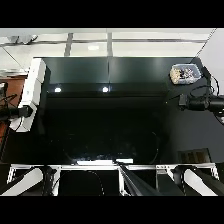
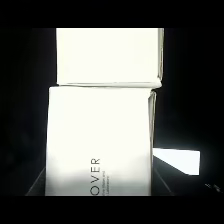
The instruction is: Fold the box and place the chain.
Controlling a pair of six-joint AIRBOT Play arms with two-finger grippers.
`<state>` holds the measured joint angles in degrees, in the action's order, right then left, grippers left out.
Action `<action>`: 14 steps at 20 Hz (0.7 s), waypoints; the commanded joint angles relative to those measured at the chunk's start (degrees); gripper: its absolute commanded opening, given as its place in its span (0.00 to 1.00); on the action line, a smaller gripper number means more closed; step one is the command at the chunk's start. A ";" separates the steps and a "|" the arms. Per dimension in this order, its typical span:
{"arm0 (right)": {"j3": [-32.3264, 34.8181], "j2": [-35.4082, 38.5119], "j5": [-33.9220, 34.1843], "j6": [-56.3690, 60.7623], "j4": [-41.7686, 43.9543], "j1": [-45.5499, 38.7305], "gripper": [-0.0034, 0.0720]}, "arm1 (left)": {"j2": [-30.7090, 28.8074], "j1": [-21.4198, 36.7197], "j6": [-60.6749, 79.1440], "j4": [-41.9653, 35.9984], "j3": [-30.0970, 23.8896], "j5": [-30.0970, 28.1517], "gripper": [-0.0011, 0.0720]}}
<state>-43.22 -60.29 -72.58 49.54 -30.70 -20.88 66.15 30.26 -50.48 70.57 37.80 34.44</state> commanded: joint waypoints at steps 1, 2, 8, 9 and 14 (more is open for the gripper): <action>0.04 0.00 1.86 1.09 0.00 0.07 0.06 | 1.22 -3.26 1.40 0.00 0.39 -4.44 0.89; 0.04 0.00 1.97 1.09 0.00 0.07 0.06 | 1.18 -4.22 1.03 0.94 1.27 -3.72 0.99; 0.04 0.00 2.25 0.98 -0.02 0.13 0.06 | -5.38 -4.92 -6.47 1.07 13.00 7.02 0.99; 0.04 0.00 2.86 0.87 -0.17 0.76 0.06 | -7.10 -4.92 -8.74 0.31 14.78 8.37 0.99; 0.04 -0.02 15.26 0.35 -4.74 13.86 0.06 | -15.74 -6.05 -14.64 -15.89 16.46 22.67 0.05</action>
